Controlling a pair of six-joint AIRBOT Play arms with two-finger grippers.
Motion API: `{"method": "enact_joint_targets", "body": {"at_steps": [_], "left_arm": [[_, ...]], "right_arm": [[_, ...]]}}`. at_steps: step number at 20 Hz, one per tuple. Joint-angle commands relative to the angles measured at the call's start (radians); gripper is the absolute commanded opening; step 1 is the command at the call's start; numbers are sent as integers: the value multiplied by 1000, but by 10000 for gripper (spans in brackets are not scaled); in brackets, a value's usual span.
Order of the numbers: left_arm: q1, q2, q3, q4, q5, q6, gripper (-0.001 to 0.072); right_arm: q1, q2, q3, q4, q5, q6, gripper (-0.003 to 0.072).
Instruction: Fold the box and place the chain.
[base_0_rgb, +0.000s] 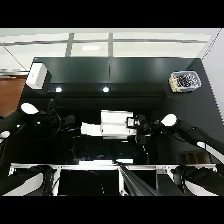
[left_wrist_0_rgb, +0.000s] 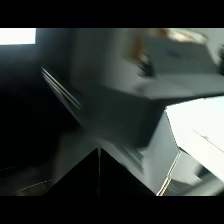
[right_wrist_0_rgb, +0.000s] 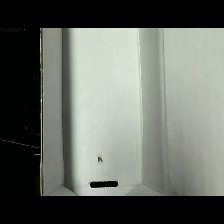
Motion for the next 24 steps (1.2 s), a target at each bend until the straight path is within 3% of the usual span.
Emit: {"method": "enact_joint_targets", "body": {"at_steps": [1,4,7,8,10,11,12,16,24], "left_arm": [[-69,-111,1,-146,11,39,26],[-156,-122,12,-264,19,170,26],[-189,-121,44,-275,-42,257,32],[-188,-120,58,-274,-51,269,95],[-187,-111,89,-274,-53,273,312],[-187,-109,108,-273,-63,272,495],[-187,-109,126,-272,-82,272,635],[-202,-109,176,-267,-139,271,638],[-346,-109,255,-151,-121,154,613]], "right_arm": [[0,-1,0,0,0,0,235],[0,-1,0,0,0,0,235],[0,-1,0,0,0,0,235],[0,-1,0,0,0,0,235],[0,-1,0,0,0,0,235],[0,-1,0,0,0,0,235],[0,-1,0,0,0,0,235],[0,-1,0,0,0,0,235],[0,-1,0,0,0,1,235]]}}
